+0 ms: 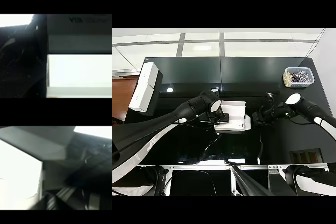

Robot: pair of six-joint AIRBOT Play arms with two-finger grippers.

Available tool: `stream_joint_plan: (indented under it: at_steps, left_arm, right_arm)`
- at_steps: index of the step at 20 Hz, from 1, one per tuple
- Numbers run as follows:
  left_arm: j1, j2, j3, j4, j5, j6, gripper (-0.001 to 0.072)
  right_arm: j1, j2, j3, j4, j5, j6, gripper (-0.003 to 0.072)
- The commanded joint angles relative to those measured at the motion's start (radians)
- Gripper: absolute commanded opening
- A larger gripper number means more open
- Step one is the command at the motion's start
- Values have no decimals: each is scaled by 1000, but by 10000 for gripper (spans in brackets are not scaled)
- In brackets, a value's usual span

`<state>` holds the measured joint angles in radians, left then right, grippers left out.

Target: Fold the box and place the chain.

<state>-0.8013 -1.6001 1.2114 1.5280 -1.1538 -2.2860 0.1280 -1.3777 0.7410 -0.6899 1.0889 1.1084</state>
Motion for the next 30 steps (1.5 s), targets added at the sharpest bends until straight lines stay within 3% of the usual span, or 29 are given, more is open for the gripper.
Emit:
stream_joint_plan:
  at_steps: [1, 8, 10, 13, 14, 20, 30]
  left_arm:
    - [0, -1, 1, 0, -2, 1, 30]
    - [0, -1, 1, 0, 1, 1, 30]
    - [0, -1, 1, 0, 1, 1, 30]
    - [0, -1, 1, 0, 1, 1, 30]
    - [0, -1, 1, 0, 1, 1, 30]
    - [0, -1, 1, 0, 1, 1, 30]
    - [0, -1, 1, 0, 1, 1, 30]
  right_arm:
    - [7, -2, 80, -26, 88, -22, 510]
    - [17, -2, 108, 66, 145, -9, 498]
    - [43, -2, 108, 65, 143, 34, 436]
    - [86, -2, 109, 64, 119, 100, 411]
    - [96, -2, 109, 62, 105, 115, 369]
    - [142, -2, 127, 25, 34, 212, 362]
    - [379, -3, 220, -478, -55, 614, 362]
